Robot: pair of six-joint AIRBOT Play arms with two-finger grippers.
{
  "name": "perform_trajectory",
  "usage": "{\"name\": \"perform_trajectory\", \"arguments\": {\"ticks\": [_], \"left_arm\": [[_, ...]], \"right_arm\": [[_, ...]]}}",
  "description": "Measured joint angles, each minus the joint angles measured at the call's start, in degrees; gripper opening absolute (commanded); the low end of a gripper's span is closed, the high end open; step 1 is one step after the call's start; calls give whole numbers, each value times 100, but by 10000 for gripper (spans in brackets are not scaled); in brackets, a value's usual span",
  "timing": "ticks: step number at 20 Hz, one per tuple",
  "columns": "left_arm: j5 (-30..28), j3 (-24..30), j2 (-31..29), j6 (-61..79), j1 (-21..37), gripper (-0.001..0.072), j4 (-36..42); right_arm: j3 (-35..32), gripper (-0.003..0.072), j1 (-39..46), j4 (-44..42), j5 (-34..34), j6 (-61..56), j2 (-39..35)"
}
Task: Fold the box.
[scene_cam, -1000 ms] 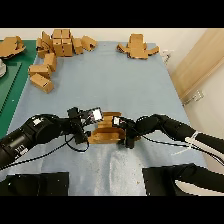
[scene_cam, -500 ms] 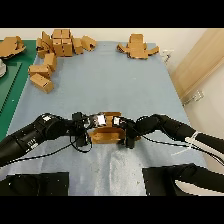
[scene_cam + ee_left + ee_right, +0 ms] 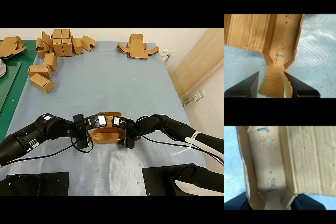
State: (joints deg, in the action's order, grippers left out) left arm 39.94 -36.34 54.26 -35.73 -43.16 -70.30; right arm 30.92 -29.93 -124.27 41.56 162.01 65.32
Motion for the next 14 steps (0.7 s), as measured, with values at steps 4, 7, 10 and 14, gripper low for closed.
{"name": "perform_trajectory", "arguments": {"ticks": [4, 7, 10, 14], "left_arm": [[-31, 339, -223, 1158, 374, 454, 1043], [203, 627, -321, 2743, 1054, 455, 2369], [376, 748, -332, 3510, 1499, 454, 2962], [507, 802, -332, 3812, 1703, 454, 3272]], "right_arm": [[0, 608, 0, 0, 0, 0, 0], [0, 608, 0, 0, 2, -2, 0], [-2, 608, 0, 0, 2, -2, 0], [0, 608, 0, 2, 2, -2, 0]]}}
